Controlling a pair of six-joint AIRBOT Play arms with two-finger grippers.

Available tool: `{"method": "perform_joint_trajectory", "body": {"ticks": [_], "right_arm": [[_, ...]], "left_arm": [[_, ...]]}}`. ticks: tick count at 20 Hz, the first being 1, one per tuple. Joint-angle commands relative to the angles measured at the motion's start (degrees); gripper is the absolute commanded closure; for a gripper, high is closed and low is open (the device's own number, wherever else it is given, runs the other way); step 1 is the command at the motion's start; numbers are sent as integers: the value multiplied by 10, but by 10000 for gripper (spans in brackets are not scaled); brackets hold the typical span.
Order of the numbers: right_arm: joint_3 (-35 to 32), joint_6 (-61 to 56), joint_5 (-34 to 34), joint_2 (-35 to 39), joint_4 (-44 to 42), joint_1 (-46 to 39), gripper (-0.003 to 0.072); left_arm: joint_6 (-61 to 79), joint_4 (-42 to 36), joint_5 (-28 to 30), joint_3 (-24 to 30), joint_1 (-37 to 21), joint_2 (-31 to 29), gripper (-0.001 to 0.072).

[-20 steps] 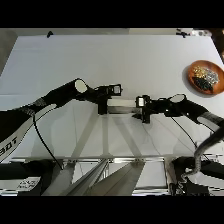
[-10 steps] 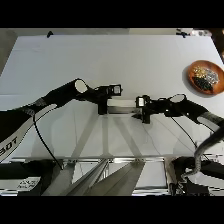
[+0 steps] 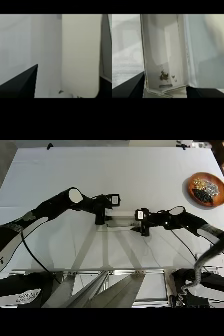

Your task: Fold the box and place the chain.

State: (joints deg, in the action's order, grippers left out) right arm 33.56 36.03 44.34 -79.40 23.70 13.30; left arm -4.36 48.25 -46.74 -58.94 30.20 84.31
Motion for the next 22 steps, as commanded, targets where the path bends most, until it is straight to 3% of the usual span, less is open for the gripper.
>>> {"method": "perform_joint_trajectory", "body": {"ticks": [1,5,6,9,10,11,13,15,20,22], "right_arm": [[0,-1,-2,0,-2,0,285],[0,-1,-2,0,-2,0,285],[0,-1,-2,0,-2,0,285],[0,-1,-2,0,-2,0,285],[0,-1,-2,0,-2,0,285],[0,-1,-2,0,-2,0,285],[0,-1,-2,0,-2,0,285],[0,-1,-2,0,-2,0,285],[0,-1,-2,0,-2,0,285],[0,-1,-2,0,-2,0,285]], "left_arm": [[-40,23,-54,0,-24,-27,174],[-124,59,-114,0,-57,-51,188],[-142,65,-118,0,-66,-61,237],[-207,124,-122,0,-86,-99,487],[-227,141,-135,0,-90,-111,639],[-228,144,-165,0,-92,-122,703],[-227,128,-229,1,-85,-131,704],[-220,101,-257,11,-66,-130,705],[-119,-66,-180,58,21,-126,704],[-110,-92,-130,58,53,-116,704]]}}
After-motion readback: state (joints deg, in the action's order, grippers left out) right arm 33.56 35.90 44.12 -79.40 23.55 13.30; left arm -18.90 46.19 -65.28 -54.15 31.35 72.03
